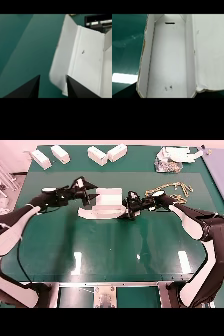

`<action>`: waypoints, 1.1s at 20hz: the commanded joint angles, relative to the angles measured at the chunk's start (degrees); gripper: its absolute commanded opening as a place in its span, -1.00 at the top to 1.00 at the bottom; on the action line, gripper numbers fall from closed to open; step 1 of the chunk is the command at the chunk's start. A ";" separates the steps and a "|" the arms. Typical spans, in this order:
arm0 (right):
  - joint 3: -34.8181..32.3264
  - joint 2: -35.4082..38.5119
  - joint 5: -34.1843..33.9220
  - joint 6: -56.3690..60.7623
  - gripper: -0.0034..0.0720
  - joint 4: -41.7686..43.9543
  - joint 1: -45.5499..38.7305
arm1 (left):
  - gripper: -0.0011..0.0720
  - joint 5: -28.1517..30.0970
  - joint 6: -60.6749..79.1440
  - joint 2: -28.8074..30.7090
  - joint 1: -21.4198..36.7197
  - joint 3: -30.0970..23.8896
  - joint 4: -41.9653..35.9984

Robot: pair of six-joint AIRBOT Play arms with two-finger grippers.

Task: Fold the box and place the chain.

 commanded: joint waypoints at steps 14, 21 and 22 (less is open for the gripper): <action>0.02 0.02 0.04 0.07 -0.64 0.02 0.04 | -0.41 -6.69 -35.19 2.08 -0.09 -0.11 34.73; 0.02 0.02 0.04 0.07 -0.64 0.02 0.04 | -0.43 -5.16 -37.79 2.08 -0.17 -0.11 35.19; 0.02 0.02 0.02 0.07 -0.64 0.02 0.04 | -0.42 -5.18 -37.77 2.08 -0.17 -0.11 35.36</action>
